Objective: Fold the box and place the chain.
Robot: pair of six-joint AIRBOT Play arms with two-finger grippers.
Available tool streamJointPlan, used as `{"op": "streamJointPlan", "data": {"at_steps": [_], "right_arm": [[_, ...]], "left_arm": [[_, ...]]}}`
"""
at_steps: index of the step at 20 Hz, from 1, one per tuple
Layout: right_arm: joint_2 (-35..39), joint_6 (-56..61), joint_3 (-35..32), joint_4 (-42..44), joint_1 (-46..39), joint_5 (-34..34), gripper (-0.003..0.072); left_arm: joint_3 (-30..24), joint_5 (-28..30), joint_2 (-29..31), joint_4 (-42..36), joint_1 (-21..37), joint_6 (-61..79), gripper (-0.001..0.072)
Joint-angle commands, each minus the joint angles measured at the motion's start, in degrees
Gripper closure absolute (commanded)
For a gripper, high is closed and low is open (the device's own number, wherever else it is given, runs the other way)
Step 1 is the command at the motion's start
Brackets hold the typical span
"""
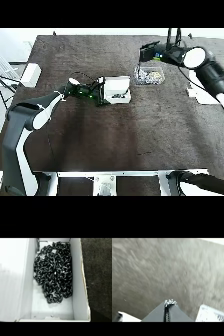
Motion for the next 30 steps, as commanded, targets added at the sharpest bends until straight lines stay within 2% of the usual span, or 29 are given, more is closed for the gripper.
{"op": "streamJointPlan", "data": {"at_steps": [1,7,16,26,30], "right_arm": [[6.4,0.8,0.0,-4.4,3.8,0.5,0.0684],[10.0,8.0,0.1,-13.3,10.7,0.5,0.0684],[8.4,9.6,-2.8,-13.1,15.8,0.8,0.0684],[10.6,9.6,-2.0,-13.6,19.0,0.5,0.0684],[11.2,9.6,-1.4,-17.9,19.1,0.1,0.0684]], "left_arm": [[0.0,0.0,0.0,0.0,0.0,0.0,0.0360],[0.0,0.0,0.0,0.0,0.0,0.0,0.0360],[0.0,0.0,0.0,0.0,0.0,0.0,0.0360],[0.0,0.0,0.0,0.0,0.0,0.0,0.0360],[0.0,0.0,0.0,0.0,0.0,0.0,0.0360]]}}
